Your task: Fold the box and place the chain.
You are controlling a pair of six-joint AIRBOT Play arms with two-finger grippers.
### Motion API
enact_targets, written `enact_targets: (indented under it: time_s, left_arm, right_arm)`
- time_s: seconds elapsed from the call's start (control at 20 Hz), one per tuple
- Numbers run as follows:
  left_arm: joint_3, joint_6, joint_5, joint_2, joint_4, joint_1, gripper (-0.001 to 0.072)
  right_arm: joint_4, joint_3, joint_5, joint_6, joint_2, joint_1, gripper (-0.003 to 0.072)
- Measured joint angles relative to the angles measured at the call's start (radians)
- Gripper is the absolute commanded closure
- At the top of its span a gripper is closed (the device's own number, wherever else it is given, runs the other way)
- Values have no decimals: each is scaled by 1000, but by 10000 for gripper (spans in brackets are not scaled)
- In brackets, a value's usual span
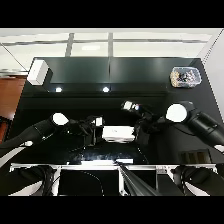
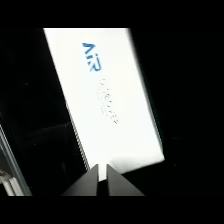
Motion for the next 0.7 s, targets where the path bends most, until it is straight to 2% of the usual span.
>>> enact_targets:
  time_s: [0.1, 0.25, 0.35, 0.45, 0.7]
  left_arm:
    - [0, 0, 0, 0, 0, 0, 249]
    - [0, 0, 0, 0, 0, 0, 248]
    - [0, 0, 0, 0, 0, 0, 249]
    - [0, 0, 0, 0, 0, 0, 248]
    - [0, 0, 0, 0, 1, 0, 248]
  right_arm:
    - [103, -39, 8, 80, 18, -57, 640]
    - [404, -145, -74, 103, 10, -101, 639]
    - [546, -190, -123, 102, -25, -113, 639]
    - [625, -213, -145, 101, -71, -117, 639]
    - [697, -235, -187, 106, -188, -122, 639]
